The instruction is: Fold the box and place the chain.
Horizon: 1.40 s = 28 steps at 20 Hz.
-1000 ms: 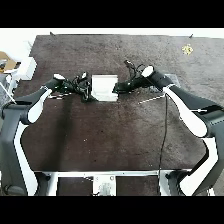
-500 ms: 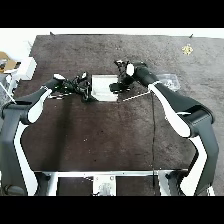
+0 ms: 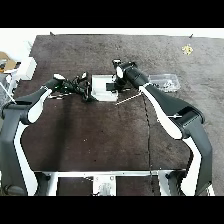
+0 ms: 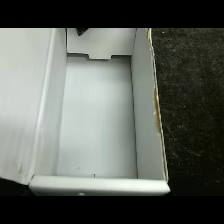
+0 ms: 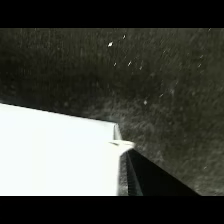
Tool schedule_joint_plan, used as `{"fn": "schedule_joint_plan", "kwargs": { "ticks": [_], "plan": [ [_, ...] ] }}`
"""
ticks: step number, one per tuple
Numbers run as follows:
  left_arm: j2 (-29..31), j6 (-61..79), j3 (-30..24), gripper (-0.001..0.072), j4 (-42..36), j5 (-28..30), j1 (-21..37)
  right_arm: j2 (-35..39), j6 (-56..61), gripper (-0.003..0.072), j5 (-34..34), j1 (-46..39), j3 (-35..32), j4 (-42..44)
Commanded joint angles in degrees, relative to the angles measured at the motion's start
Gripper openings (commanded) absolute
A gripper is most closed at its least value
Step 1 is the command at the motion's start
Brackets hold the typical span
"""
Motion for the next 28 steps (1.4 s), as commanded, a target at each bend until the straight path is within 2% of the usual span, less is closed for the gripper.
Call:
{"fn": "schedule_joint_plan", "kwargs": {
  "ticks": [1,8,9,16,17,19,21,27,28],
  "plan": [
    [0.0,0.0,0.0,0.0272,0.0,0.0,0.0,-1.3,3.5,0.0292,1.3,0.4,0.2,-2.1],
    [0.0,0.0,0.0,0.0271,0.0,0.0,0.0,-1.7,7.4,0.0287,1.6,0.7,0.2,-4.2],
    [0.0,0.0,0.0,0.0272,0.0,0.0,0.0,-1.7,7.6,0.0194,1.5,0.7,0.2,-4.4],
    [0.0,0.0,0.0,0.0272,0.0,0.0,0.0,-1.7,10.2,0.0191,1.3,1.4,0.2,-5.5],
    [0.0,0.0,0.0,0.0272,0.0,0.0,0.0,-1.7,10.6,0.0074,0.9,1.8,0.2,-6.7],
    [0.0,0.0,0.0,0.0272,0.0,0.0,0.0,-1.7,12.0,0.0017,0.2,2.3,0.2,-8.1],
    [0.0,0.0,0.0,0.0272,0.0,0.0,0.0,-1.7,12.1,0.0,0.2,2.3,0.2,-8.3],
    [0.0,0.0,0.0,0.0272,0.0,0.0,0.0,-1.7,12.1,0.0012,0.1,2.3,0.2,-8.7],
    [0.0,0.0,0.0,0.0272,0.0,0.0,0.0,-1.6,12.0,0.0218,0.0,2.3,0.2,-8.7]
  ]
}}
